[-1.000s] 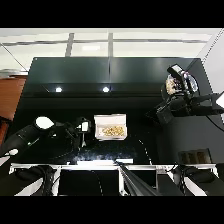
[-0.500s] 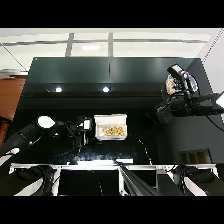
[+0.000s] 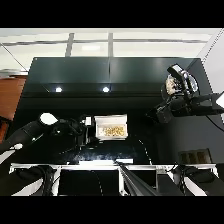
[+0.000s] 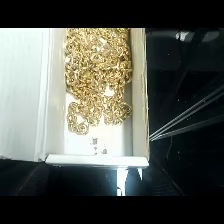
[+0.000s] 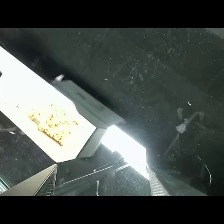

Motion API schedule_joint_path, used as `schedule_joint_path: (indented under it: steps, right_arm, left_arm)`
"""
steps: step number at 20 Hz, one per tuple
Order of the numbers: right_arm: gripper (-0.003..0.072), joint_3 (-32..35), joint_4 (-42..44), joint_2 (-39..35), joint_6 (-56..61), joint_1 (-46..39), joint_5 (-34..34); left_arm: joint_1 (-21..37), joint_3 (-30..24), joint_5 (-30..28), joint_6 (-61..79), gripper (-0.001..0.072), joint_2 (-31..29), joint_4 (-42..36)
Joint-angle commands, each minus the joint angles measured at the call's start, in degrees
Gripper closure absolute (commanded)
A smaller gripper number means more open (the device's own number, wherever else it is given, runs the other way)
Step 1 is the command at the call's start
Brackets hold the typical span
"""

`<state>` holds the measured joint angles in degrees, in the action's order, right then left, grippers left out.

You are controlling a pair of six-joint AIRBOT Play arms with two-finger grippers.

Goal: Fold the box and place the chain.

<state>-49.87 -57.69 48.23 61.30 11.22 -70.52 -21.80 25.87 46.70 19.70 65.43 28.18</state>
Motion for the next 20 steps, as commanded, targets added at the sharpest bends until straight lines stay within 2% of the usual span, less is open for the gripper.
schedule_joint_path:
  steps: [1,7,8,10,13,15,16,17,20]
  right_arm:
    - [0.0051,0.02,0.02,0.04,0.00,-0.02,0.13]
    - [0.0050,0.02,0.07,0.15,-0.02,0.02,4.20]
    - [0.0050,0.02,0.17,0.15,-0.02,0.02,4.81]
    - [0.0051,0.02,0.20,0.24,0.00,0.17,5.18]
    - [0.0051,0.00,0.26,1.44,1.33,2.27,6.93]
    - [0.0050,0.00,0.26,3.48,2.84,4.98,10.93]
    - [0.0051,-0.02,0.48,4.76,3.04,6.32,13.11]
    - [0.0050,-0.02,1.01,6.25,3.04,7.69,15.06]
    - [0.0050,-0.15,1.73,11.85,2.67,11.26,19.71]
  left_arm:
    - [-0.13,0.17,0.24,0.02,0.0002,0.68,-0.94]
    - [-0.13,0.22,0.22,0.02,0.0013,1.38,0.48]
    - [-0.13,0.22,0.15,0.02,0.0037,1.38,0.48]
    - [-0.13,0.22,-0.15,-0.04,0.0228,1.38,0.28]
    - [-0.13,0.22,-0.15,-0.02,0.0245,1.38,0.28]
    - [-0.13,0.22,-0.15,-0.02,0.0256,1.38,0.28]
    - [-0.13,0.22,-0.15,-0.04,0.0323,1.38,0.28]
    - [-0.13,0.22,-0.15,-0.02,0.0358,1.38,0.28]
    - [-0.13,0.22,-0.13,-0.02,0.0357,1.38,0.28]
